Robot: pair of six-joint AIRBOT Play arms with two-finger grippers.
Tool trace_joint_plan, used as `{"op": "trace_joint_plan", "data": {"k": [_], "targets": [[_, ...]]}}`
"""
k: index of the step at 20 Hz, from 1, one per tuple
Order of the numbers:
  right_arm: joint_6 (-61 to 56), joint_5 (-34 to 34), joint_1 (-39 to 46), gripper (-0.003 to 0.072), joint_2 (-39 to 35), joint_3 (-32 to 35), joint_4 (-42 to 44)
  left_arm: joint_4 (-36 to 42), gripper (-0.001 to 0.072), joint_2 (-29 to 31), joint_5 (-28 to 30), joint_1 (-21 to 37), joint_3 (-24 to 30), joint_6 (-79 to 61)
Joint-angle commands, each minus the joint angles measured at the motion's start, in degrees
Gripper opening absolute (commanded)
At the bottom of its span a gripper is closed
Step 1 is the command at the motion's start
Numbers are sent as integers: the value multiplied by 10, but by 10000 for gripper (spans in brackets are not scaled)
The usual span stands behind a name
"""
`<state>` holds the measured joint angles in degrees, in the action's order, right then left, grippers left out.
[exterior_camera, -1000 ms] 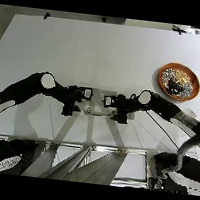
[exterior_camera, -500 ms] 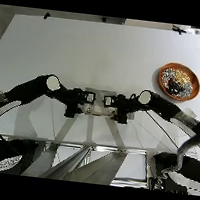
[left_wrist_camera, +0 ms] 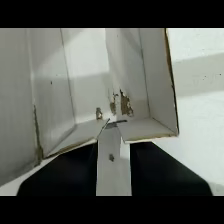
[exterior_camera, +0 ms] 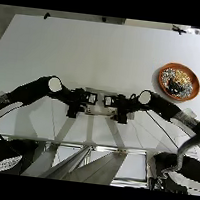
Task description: Fold the box and place the chain.
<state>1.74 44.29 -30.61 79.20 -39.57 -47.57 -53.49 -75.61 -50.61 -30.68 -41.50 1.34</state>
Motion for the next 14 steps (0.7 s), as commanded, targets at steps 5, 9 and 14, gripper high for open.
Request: {"op": "trace_joint_plan", "data": {"k": [5,9,14], "targets": [[0,0,0,549,0,0,0,38,130,-5,35,-28,0,-1],[0,0,0,549,0,0,0,42,138,-18,35,-41,0,0],[0,0,0,549,0,0,0,49,275,-20,30,-41,0,27]]}}
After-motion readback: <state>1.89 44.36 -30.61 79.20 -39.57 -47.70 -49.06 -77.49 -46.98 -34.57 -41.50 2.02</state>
